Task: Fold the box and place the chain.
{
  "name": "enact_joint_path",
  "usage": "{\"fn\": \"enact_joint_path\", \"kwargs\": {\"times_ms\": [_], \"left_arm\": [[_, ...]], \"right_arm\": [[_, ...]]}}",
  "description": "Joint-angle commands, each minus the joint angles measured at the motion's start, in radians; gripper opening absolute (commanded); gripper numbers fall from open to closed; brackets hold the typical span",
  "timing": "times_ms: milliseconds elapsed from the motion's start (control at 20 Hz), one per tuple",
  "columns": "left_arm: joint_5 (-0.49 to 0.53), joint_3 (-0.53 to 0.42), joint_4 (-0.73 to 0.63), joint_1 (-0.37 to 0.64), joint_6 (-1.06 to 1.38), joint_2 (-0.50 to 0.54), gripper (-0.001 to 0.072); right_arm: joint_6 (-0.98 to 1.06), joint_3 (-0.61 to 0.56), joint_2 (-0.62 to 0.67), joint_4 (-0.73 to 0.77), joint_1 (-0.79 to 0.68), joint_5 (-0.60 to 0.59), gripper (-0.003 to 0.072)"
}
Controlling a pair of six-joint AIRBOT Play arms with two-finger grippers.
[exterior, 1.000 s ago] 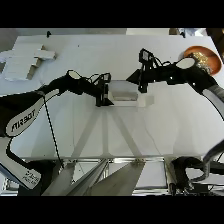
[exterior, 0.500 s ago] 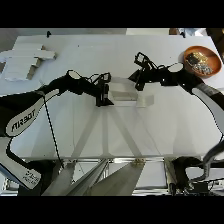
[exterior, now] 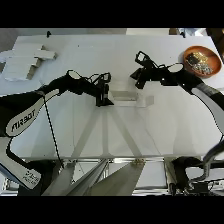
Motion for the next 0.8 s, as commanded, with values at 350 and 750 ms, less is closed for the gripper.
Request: {"fn": "enact_joint_path", "kwargs": {"times_ms": [350,750], "left_arm": [[-0.001,0.000,-0.001,0.000,0.001,0.000,0.0475],[-0.001,0.000,-0.001,0.000,0.000,0.000,0.0475]], "right_arm": [[0.259,-0.008,0.212,-0.348,-0.102,0.300,0.0010],[0.214,-0.126,0.140,-0.534,-0.087,0.319,0.0219]]}}
